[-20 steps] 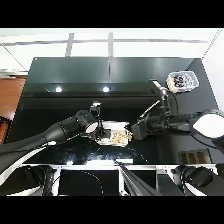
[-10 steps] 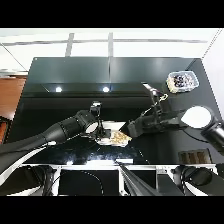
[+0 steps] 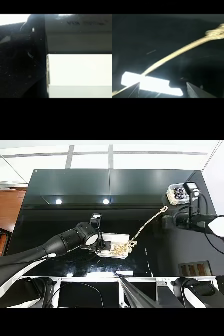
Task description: Fold the box and place the chain.
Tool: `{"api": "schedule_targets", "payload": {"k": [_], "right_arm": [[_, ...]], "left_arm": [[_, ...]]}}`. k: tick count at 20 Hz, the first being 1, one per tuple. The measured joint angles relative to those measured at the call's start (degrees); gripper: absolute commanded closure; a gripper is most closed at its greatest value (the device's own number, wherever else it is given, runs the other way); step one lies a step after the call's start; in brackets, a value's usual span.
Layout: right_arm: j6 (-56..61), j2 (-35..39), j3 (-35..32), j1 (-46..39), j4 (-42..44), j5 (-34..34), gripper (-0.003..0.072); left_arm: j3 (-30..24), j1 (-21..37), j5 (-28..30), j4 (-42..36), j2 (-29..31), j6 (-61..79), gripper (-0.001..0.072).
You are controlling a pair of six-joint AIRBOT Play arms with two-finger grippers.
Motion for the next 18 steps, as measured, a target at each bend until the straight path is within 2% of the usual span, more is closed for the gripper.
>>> {"api": "schedule_targets", "payload": {"k": [5,7,12,18], "right_arm": [[9.77,-13.68,0.76,-4.13,-5.09,-13.53,-0.0023],[12.81,-20.11,3.69,-4.59,-5.88,-15.58,-0.0021],[17.44,-31.5,11.54,-4.61,-9.01,-16.2,0.0011],[23.58,-35.93,14.6,-3.67,-18.99,-15.61,0.0011]], "left_arm": [[0.0,0.0,0.02,0.0,-0.02,0.0,0.0675],[0.0,0.0,0.02,0.0,0.0,0.0,0.0675],[0.0,0.0,0.02,0.0,-0.02,0.0,0.0675],[0.0,0.0,0.02,0.0,-0.02,0.0,0.0674]]}}
